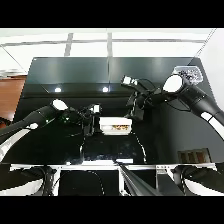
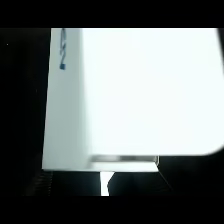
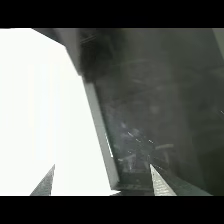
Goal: Fold the box and place the chain.
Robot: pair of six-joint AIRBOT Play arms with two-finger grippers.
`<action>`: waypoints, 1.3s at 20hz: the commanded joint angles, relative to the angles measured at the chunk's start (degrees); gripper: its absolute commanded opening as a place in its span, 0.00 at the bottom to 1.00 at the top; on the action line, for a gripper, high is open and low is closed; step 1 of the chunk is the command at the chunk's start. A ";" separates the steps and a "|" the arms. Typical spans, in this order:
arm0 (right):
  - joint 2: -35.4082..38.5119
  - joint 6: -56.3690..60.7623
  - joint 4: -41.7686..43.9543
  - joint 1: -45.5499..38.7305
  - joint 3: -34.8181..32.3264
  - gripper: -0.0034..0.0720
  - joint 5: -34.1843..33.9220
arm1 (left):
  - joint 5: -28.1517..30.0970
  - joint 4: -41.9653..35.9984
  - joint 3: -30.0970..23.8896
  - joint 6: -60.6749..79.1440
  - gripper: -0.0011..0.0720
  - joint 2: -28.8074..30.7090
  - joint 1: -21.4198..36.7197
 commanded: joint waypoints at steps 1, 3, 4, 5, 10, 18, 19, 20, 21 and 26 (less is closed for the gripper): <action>0.13 -3.39 -0.66 1.88 -1.31 0.98 1.11 | 0.04 0.00 0.04 -0.02 0.70 -0.04 -0.02; 0.13 -3.74 -0.66 2.40 -2.47 0.98 1.01 | 0.07 -0.02 0.04 -0.02 0.70 -0.04 -0.02; 0.11 -4.33 -0.74 2.78 -2.95 0.98 0.72 | 0.07 0.00 0.04 -0.02 0.70 -0.04 -0.04; -0.04 -4.68 -0.85 3.06 -3.04 0.98 0.68 | 0.07 0.00 0.04 -0.02 0.70 -0.04 -0.02; -0.11 -4.68 -1.22 3.58 -3.02 0.98 1.55 | 0.04 0.00 0.04 -0.02 0.70 -0.04 -0.02; -1.33 -3.69 -3.85 5.09 -2.89 0.98 -0.98 | 0.02 0.00 0.04 -0.02 0.70 -0.04 -0.02; -1.22 -3.67 -3.82 5.09 -2.82 0.82 -1.01 | 0.02 0.00 0.04 -0.02 0.70 -0.04 -0.02; -1.01 -3.58 -3.85 5.09 -2.71 0.75 -0.94 | 0.02 0.00 0.04 -0.02 0.70 -0.04 -0.02; -0.74 -3.17 -3.85 5.09 -2.60 0.75 -0.92 | 0.02 0.00 0.04 -0.02 0.70 -0.04 -0.02; -0.35 -2.14 -3.82 5.07 -1.64 0.74 -0.98 | 0.02 0.00 0.04 -0.02 0.70 -0.04 -0.02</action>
